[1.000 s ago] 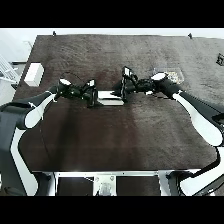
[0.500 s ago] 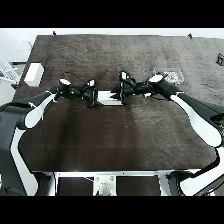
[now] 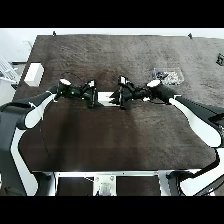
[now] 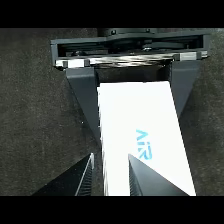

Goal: Fold the box and place the chain.

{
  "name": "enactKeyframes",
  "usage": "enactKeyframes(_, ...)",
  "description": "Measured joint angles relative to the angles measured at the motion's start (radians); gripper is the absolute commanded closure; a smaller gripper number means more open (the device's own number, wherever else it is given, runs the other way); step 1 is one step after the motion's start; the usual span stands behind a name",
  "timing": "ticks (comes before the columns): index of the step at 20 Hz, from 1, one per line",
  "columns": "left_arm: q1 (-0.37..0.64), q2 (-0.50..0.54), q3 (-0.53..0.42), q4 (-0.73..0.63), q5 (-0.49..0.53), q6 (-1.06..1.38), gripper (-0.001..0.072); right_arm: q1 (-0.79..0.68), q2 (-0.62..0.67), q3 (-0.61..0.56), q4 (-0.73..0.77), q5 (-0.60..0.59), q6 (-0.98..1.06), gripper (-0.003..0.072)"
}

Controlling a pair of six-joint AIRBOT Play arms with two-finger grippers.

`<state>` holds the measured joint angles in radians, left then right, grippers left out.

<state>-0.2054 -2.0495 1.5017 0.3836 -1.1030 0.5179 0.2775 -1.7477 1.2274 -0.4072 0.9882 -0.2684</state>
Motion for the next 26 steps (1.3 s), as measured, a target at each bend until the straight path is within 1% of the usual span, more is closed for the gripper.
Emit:
enactKeyframes(4,0.0,0.0,0.0,-0.001,0.001,-0.006,0.0355,-0.021,0.004,-0.012,0.038,0.029,0.0,0.0431)
enactKeyframes(7,0.0,0.0,0.0,-0.002,0.003,-0.007,0.0355,-0.049,0.014,-0.009,0.121,0.063,0.0,0.0439)
enactKeyframes(8,0.0,0.0,0.0,-0.002,0.003,-0.007,0.0355,-0.056,0.014,-0.008,0.138,0.076,0.0,0.0516)
enactKeyframes(9,0.0,0.0,0.0,-0.002,0.003,-0.007,0.0355,-0.064,0.015,-0.006,0.156,0.085,0.0,0.0571)
enactKeyframes(10,0.0,0.0,0.0,-0.002,0.004,-0.006,0.0355,-0.072,0.017,-0.005,0.173,0.092,0.0,0.0643)
enactKeyframes(11,0.0,0.0,0.0,-0.002,0.004,-0.006,0.0356,-0.076,0.016,-0.005,0.178,0.097,0.002,0.0674)
enactKeyframes(13,0.0,0.0,0.0,-0.003,0.005,-0.006,0.0355,-0.078,0.014,-0.003,0.167,0.105,0.038,0.0675)
enactKeyframes(17,0.0,0.0,0.0,-0.003,0.006,-0.005,0.0355,-0.079,-0.01,-0.002,0.031,0.097,0.185,0.0676)
enactKeyframes(20,0.0,0.0,0.0,-0.003,0.006,-0.003,0.0355,-0.079,-0.023,-0.001,-0.014,0.096,0.259,0.0676)
enactKeyframes(26,0.0,0.0,0.0,-0.003,0.006,-0.003,0.0355,-0.074,-0.03,0.004,-0.077,0.077,0.332,0.0676)
